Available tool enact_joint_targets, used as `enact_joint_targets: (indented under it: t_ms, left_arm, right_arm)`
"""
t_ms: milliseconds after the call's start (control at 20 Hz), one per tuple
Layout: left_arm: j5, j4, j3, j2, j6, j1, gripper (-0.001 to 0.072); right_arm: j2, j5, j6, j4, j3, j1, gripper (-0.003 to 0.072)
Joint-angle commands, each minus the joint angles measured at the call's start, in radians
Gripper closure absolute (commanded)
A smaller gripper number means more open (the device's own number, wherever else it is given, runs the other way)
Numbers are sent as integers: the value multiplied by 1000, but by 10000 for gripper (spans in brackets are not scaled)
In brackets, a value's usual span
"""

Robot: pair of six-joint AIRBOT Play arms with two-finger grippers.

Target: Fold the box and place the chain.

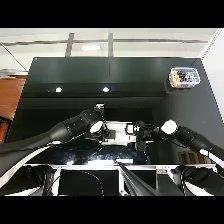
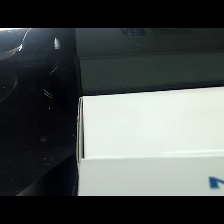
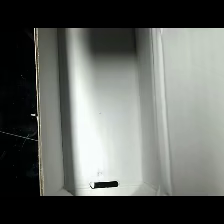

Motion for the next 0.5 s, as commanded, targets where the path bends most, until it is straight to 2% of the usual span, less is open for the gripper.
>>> enact_joint_targets:
  t_ms: [0,250,350,400,450]
  left_arm:
    - [-11,4,1,-8,-2,0,481]
    - [2,4,1,-8,-3,0,511]
    - [16,3,1,-8,-3,0,604]
    - [18,3,1,-8,-2,0,680]
    - [18,3,1,-8,-2,0,679]
  right_arm:
    - [-1,1,0,0,0,1,218]
    - [-1,1,0,0,0,1,218]
    - [-1,1,0,0,0,1,218]
    - [-1,1,0,0,0,1,218]
    - [-1,1,0,0,0,1,218]
